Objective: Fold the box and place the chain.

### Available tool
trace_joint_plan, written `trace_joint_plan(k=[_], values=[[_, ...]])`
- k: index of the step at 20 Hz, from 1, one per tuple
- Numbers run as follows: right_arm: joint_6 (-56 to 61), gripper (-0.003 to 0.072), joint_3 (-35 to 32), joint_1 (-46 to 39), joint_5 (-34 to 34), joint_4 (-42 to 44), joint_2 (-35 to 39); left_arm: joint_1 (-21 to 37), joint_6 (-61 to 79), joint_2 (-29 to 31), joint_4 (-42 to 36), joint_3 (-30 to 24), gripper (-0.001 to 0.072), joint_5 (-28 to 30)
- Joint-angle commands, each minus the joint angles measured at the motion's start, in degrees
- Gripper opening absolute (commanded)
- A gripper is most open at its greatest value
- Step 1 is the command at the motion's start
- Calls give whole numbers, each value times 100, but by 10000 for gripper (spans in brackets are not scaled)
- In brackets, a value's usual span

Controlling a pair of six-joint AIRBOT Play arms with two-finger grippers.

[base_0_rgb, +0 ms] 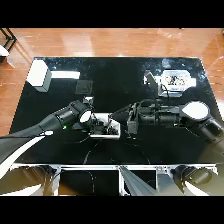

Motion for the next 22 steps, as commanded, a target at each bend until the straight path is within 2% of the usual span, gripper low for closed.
trace_joint_plan(k=[1, 5, 8, 9, 10, 11, 13, 15, 17, 18, 19, 20, 21, 22], values=[[199, 28, 28, 278, -11, -85, -321, -2, 2, -4, 2, -2, 25, 22], [946, 28, 28, 437, -249, -1388, -511, -2, 2, -2, 0, -2, 25, 20], [1091, 44, 28, 452, -413, -1495, -511, -2, 2, -4, 0, -2, 25, 22], [1115, 209, 28, 455, -400, -1493, -511, -2, 2, -4, 0, -2, 26, 22], [1178, 443, 28, 448, -363, -1506, -509, -2, 2, -2, 0, -2, 25, 17], [1178, 523, 28, 409, -297, -1510, -505, -2, 2, -2, 0, 0, 26, 17], [1180, 521, 31, 162, -2, -1510, -422, -2, 2, -2, 0, 0, 25, 15], [1292, 522, 31, -326, 595, -1515, -190, -2, 2, 0, 0, 0, 25, 17], [1550, 707, 31, -925, 1397, -1528, 114, 0, 2, 9, 9, 28, 25, 15], [1650, 711, 31, -1237, 1797, -1541, 243, -2, 2, 9, 13, 87, 27, 4], [1729, 711, 31, -1488, 2131, -1556, 330, -2, 2, 9, 2, 181, 67, -31], [1770, 711, 31, -1714, 2393, -1589, 400, -2, 2, 9, 4, 293, 229, -103], [1853, 711, 31, -1878, 2562, -1648, 435, -2, 7, 11, 4, 435, 484, -234], [1915, 711, 31, -2015, 2662, -1685, 439, -13, 15, 13, 11, 577, 647, -417]])
